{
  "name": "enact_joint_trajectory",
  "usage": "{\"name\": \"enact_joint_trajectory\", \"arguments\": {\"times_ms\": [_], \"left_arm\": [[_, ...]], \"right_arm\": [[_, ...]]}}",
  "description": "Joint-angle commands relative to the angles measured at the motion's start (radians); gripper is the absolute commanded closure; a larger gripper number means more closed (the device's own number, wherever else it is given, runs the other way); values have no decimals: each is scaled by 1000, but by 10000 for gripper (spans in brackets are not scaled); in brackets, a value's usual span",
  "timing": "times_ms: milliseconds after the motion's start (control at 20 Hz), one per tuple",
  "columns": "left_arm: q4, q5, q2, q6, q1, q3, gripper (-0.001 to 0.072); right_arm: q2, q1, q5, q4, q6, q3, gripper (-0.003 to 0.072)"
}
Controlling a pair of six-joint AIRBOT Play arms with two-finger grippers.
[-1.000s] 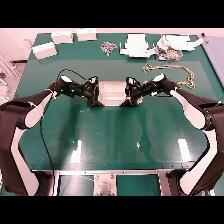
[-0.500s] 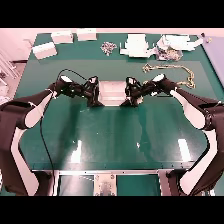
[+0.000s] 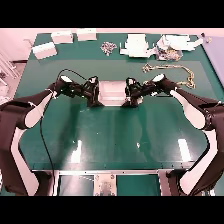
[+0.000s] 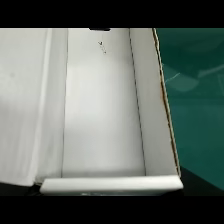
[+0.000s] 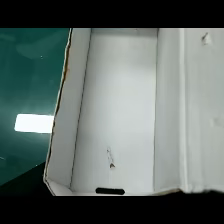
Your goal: Fold the box and place the chain.
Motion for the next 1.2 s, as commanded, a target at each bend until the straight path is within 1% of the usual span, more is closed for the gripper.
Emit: {"name": "enact_joint_trajectory", "arguments": {"times_ms": [0,250,500,550,600,650,700,800,1000,1150], "left_arm": [[0,0,-1,0,1,0,80],[0,0,-1,0,1,0,80],[0,0,-1,0,1,0,80],[0,0,-1,0,1,0,80],[0,0,-1,0,1,0,80],[0,0,-1,0,1,0,80],[0,0,-1,0,1,0,80],[0,0,-1,0,1,0,80],[0,0,-1,0,1,0,80],[-1,0,-1,0,1,0,80]], "right_arm": [[15,-24,42,12,3,2,-34],[87,-94,77,12,11,2,-34],[218,-169,181,28,77,2,-33],[235,-171,201,51,103,2,15],[246,-168,237,90,116,2,334],[247,-162,285,130,116,2,687],[246,-148,296,172,117,-2,676],[246,-104,267,188,120,-10,677],[216,-26,97,189,127,-14,678],[181,-11,-23,196,122,-13,679]]}}
